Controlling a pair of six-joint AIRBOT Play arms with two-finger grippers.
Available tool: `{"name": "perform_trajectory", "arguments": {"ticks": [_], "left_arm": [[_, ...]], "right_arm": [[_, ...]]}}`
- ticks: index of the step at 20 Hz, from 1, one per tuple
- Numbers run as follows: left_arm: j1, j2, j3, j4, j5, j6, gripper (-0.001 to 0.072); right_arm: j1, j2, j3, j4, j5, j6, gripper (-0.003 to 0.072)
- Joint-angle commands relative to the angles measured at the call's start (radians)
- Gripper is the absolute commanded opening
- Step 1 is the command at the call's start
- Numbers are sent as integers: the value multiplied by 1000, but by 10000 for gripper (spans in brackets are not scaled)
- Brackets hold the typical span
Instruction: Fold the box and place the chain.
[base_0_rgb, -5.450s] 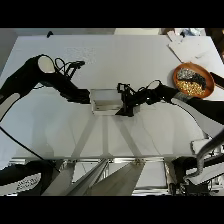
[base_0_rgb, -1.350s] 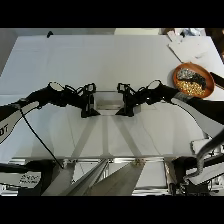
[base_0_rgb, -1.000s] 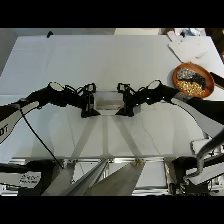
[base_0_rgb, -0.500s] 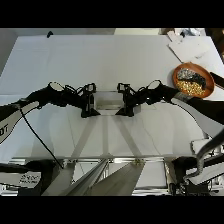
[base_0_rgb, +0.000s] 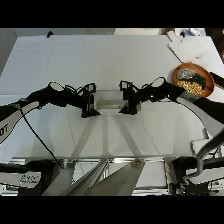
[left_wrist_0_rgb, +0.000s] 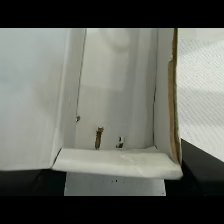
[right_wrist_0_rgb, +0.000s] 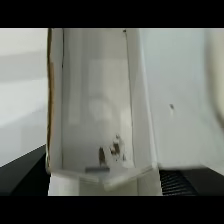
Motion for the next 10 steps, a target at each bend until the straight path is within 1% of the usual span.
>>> {"name": "perform_trajectory", "arguments": {"ticks": [1, 2, 4, 6, 8, 9, 10], "left_arm": [[0, 0, 0, 3, 16, 4, 153], [0, 0, 0, 3, 16, 4, 153], [0, 0, 0, 3, 16, 4, 153], [0, 0, 0, 3, 17, 4, 153], [0, 0, 0, 3, 16, 4, 153], [0, 0, 0, 3, 16, 4, 153], [0, 0, 0, 3, 16, 4, 153]], "right_arm": [[-47, 83, 1, -132, 5, 96, 688], [-60, 108, 1, -176, 8, 135, 688], [-85, 152, 1, -232, 53, 214, 685], [-94, 198, 1, -251, 120, 272, 684], [-86, 236, 1, -230, 162, 315, 669], [-75, 249, 1, -202, 162, 328, 586], [-61, 258, 1, -167, 162, 328, 368]]}}
